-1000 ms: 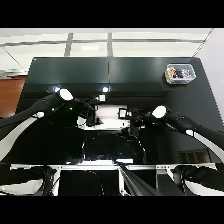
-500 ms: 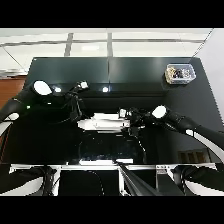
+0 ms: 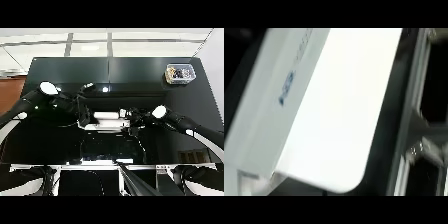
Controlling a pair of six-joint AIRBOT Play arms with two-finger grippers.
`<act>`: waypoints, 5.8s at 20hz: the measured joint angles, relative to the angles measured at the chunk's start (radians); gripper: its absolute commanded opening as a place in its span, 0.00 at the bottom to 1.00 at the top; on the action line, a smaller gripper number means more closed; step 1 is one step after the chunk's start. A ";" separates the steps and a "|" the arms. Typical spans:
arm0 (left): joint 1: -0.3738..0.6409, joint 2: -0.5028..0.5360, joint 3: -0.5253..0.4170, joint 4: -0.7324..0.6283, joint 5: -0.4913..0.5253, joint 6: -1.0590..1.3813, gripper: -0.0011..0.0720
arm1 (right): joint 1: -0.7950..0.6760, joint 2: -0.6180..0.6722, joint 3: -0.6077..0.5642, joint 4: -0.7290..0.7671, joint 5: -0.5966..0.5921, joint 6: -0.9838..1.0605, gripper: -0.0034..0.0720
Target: Fold the box and place the chain.
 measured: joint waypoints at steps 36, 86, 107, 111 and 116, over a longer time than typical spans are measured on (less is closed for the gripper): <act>0.130 0.208 -0.280 0.075 0.252 0.505 0.98 | 0.000 0.000 0.000 0.000 0.000 0.000 0.46; 0.438 0.002 -0.235 0.183 0.034 -0.611 0.05 | 0.000 0.000 0.000 0.000 0.000 0.000 0.46; 0.136 -0.158 -0.028 -0.013 -0.114 -0.573 0.70 | 0.000 0.000 0.000 0.000 0.000 0.000 0.46; 0.067 -0.158 0.048 0.126 -0.109 -0.711 0.70 | 0.000 0.000 0.000 0.000 0.000 0.000 0.46; -0.004 -0.158 0.143 0.227 -0.086 -0.843 0.53 | 0.000 0.000 0.000 0.001 0.000 0.001 0.46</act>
